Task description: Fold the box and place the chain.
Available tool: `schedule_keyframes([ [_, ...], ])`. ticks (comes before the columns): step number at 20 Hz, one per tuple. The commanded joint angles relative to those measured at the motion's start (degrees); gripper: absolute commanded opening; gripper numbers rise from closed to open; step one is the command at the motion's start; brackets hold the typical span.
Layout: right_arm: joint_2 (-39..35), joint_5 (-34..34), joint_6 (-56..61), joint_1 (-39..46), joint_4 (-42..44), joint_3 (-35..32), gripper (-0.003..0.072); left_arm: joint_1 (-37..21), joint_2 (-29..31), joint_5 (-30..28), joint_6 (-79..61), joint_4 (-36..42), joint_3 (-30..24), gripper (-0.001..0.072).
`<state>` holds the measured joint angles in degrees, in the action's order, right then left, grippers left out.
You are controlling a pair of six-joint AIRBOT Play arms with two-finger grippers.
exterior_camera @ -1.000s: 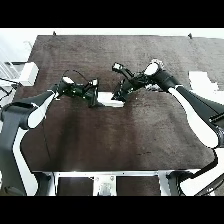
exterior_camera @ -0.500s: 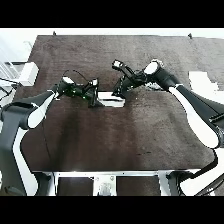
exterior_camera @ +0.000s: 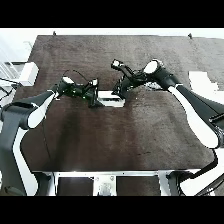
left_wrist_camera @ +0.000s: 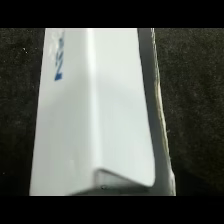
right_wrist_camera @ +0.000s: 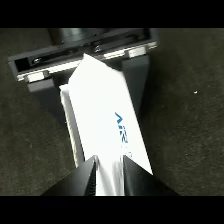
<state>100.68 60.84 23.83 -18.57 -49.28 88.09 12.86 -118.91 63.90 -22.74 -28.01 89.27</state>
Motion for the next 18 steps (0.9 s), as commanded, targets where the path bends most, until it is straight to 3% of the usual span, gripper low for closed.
schedule_keyframes([
  [1,0.1,0.0,0.1,-0.8,-0.5,-1.5,0.0194,0.0,0.0,0.0,0.0,0.0,0.0,0.0298],
  [4,0.1,-1.5,0.1,-1.2,-0.9,-3.0,0.0147,0.0,0.0,0.0,0.0,0.0,0.0,0.0298],
  [10,0.0,0.9,-0.3,-1.1,-0.9,-5.2,0.0156,0.0,0.0,0.0,0.0,0.0,0.0,0.0298],
  [11,0.1,1.2,-0.3,-0.9,-0.9,-5.4,0.0167,0.0,0.0,0.0,0.0,0.0,0.0,0.0298],
  [13,0.1,1.2,-0.6,-0.5,-0.8,-5.7,0.0300,0.0,0.0,0.0,0.0,0.0,0.0,0.0298],
  [18,0.0,1.2,-2.1,1.7,4.1,-5.3,0.0303,0.0,0.0,0.0,0.0,0.0,0.0,0.0298],
])
